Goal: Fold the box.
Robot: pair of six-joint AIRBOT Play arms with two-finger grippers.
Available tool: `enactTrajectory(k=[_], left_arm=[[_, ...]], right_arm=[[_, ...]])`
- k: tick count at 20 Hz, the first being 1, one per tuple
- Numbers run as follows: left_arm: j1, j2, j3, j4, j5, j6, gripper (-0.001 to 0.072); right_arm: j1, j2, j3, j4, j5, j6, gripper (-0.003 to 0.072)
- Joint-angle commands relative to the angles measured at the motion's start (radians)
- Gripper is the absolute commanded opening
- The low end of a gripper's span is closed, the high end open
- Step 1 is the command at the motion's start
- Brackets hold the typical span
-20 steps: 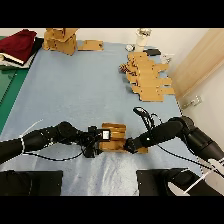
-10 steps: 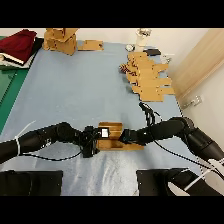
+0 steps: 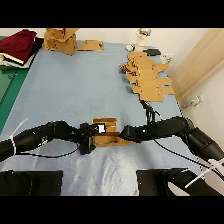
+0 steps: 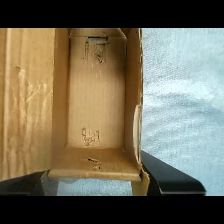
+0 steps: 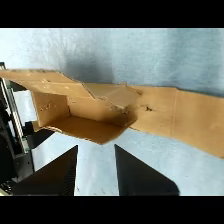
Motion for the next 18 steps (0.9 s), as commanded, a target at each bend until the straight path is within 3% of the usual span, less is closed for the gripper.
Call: enactTrajectory(k=[1, 5, 7, 18], left_arm=[[-0.008, 0.002, 0.0, -0.134, -0.019, 0.128, 0.0452], [-0.007, 0.002, 0.0, -0.163, -0.043, 0.162, 0.0452], [-0.007, 0.001, 0.0, -0.159, -0.043, 0.162, 0.0452], [-0.007, -0.04, 0.0, -0.132, -0.085, 0.161, 0.0452]], right_arm=[[0.0, 0.001, 0.0, 0.015, 0.02, 0.001, 0.0348], [0.0, 0.001, 0.0, 0.015, 0.027, 0.001, 0.0339], [0.0, 0.001, 0.0, 0.017, 0.042, 0.001, 0.0169], [0.001, -0.024, 0.001, 0.03, 0.05, 0.001, 0.0159]])
